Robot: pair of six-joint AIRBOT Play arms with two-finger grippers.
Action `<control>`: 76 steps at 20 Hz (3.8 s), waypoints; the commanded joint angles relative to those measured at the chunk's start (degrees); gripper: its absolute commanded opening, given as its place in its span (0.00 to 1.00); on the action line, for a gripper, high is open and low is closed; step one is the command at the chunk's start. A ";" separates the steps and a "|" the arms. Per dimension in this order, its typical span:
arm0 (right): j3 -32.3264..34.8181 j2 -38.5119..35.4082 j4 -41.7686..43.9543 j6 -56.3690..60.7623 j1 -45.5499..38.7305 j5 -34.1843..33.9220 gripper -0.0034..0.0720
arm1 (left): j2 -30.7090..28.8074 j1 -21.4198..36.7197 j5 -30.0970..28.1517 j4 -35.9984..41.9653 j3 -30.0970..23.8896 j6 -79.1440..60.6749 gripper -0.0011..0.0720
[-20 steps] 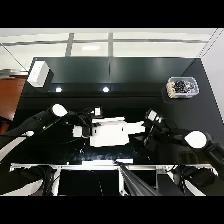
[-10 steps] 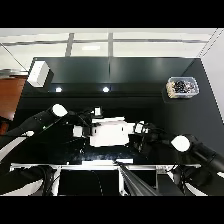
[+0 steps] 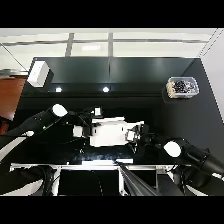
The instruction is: Fold the box and place the chain.
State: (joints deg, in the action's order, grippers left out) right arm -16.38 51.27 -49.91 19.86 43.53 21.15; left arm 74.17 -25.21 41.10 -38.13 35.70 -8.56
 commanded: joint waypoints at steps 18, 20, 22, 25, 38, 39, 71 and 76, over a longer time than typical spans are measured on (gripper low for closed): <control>-1.92 3.58 -1.18 1.97 1.20 -0.87 0.96 | 0.02 0.00 -0.13 0.00 -0.02 -0.02 0.06; -4.11 5.90 -1.18 0.22 1.20 -0.87 0.96 | 0.02 0.00 -0.11 0.00 -0.02 -0.02 0.06; -5.40 7.19 -1.18 -0.50 1.18 -0.79 0.96 | 0.02 0.00 -0.11 0.00 -0.02 -0.02 0.06; -5.88 7.34 -1.14 -1.75 1.25 1.27 0.96 | 0.02 0.00 -0.11 0.00 -0.02 -0.02 0.06; -8.94 7.32 1.86 -2.97 0.55 2.69 0.96 | 0.02 0.00 -0.15 0.00 -0.02 -0.02 0.06; -8.96 7.32 1.86 -2.97 0.46 2.40 0.96 | 0.02 0.00 -0.15 0.00 -0.02 -0.02 0.06; -14.49 12.59 28.06 -34.01 -12.48 13.90 0.96 | 0.02 0.00 -0.20 0.02 -0.02 -0.02 0.06; -14.49 15.80 30.97 -37.70 -12.46 20.44 0.96 | 0.02 0.00 -0.17 0.02 -0.02 -0.02 0.06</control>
State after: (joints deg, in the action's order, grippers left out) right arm -30.83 65.41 -22.13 -14.22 31.09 36.95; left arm 74.17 -25.21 40.93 -38.11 35.70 -8.60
